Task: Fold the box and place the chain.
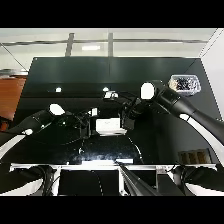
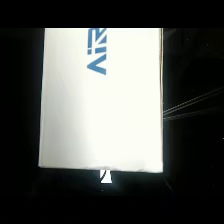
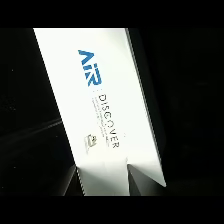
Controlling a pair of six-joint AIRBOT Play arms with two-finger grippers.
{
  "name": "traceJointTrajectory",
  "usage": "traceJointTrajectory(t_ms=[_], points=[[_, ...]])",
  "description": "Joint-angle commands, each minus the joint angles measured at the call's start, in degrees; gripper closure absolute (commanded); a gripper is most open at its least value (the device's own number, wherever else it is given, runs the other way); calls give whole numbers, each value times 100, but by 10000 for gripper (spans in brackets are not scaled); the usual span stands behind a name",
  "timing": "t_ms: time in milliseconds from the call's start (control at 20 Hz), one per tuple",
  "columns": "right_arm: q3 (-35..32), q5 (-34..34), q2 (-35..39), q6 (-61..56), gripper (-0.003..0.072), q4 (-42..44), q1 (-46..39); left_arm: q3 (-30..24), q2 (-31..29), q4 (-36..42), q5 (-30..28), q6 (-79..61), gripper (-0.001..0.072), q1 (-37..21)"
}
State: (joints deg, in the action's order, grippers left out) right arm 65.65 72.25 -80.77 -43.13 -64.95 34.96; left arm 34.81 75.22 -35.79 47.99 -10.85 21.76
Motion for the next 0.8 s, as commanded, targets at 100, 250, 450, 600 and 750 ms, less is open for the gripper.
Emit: traceJointTrajectory(t_ms=[100, 250, 450, 600, 750], points=[[-37, -4, -7, -20, 315, -7, 4, 4, 4, 0, 0, 4, 248, 2], [-11, -50, -2, -376, 314, -9, 0, 4, 4, 0, 0, 4, 248, 2], [11, -28, 120, -621, 314, -9, -7, 4, 4, 0, 0, 4, 248, 2], [11, -33, 306, -691, 314, -7, -70, 4, 4, 0, 0, 2, 248, 2], [11, 59, 592, -1119, 316, -9, -345, 4, 4, 0, 0, 2, 248, 2]])
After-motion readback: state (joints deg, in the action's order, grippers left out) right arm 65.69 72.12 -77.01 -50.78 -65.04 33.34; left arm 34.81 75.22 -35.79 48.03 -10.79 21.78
